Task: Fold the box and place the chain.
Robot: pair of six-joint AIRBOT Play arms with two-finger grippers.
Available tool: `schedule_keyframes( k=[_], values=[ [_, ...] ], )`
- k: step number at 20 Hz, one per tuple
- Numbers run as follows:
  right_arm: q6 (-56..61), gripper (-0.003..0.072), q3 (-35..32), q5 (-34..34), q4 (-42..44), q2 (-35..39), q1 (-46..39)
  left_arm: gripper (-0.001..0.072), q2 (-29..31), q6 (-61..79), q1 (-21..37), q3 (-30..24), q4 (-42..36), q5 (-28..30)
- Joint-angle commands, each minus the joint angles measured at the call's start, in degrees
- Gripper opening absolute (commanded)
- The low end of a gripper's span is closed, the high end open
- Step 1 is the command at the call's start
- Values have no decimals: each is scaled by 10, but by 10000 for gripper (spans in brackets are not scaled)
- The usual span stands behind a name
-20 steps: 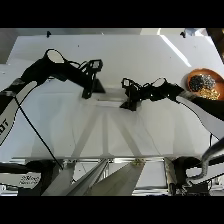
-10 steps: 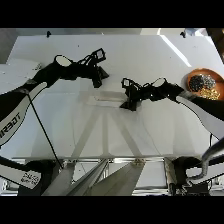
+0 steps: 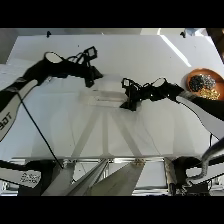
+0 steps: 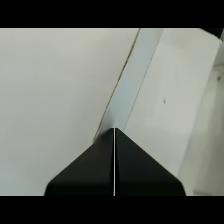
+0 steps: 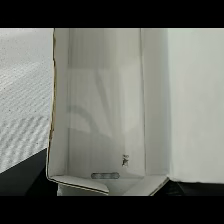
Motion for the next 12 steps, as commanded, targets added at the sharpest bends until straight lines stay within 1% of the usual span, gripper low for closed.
schedule_keyframes(
  k=[1, 2, 3, 4, 6, 7, 8, 9, 10, 12],
  values=[
    [0, 426, 0, 0, 0, 0, 0, 36, 38, 1, 48, 0, 71, -93],
    [0, 426, 0, 0, 0, 0, 0, 154, 38, 4, 60, 0, 84, -118],
    [0, 426, 0, 0, 0, 0, 0, 278, 37, 5, 67, -2, 99, -131],
    [0, 426, 1, 0, 0, 0, 0, 354, 36, 5, 70, -5, 118, -133],
    [0, 426, 0, 0, 0, 0, 0, 362, 30, 23, 66, -7, 159, -132],
    [0, 426, 0, 0, 0, 0, 0, 440, 24, 40, 63, -12, 157, -131],
    [0, 426, 0, 0, 0, 0, 0, 485, 19, 54, 59, -21, 147, -126],
    [0, 426, 0, 0, 0, 0, 0, 561, 13, 70, 54, -35, 138, -113],
    [0, 426, 0, 0, 0, 0, 0, 584, 7, 79, 50, -45, 142, -104],
    [0, 426, 0, 0, 0, 0, 0, 576, -4, 86, 41, -58, 157, -99]
  ],
)
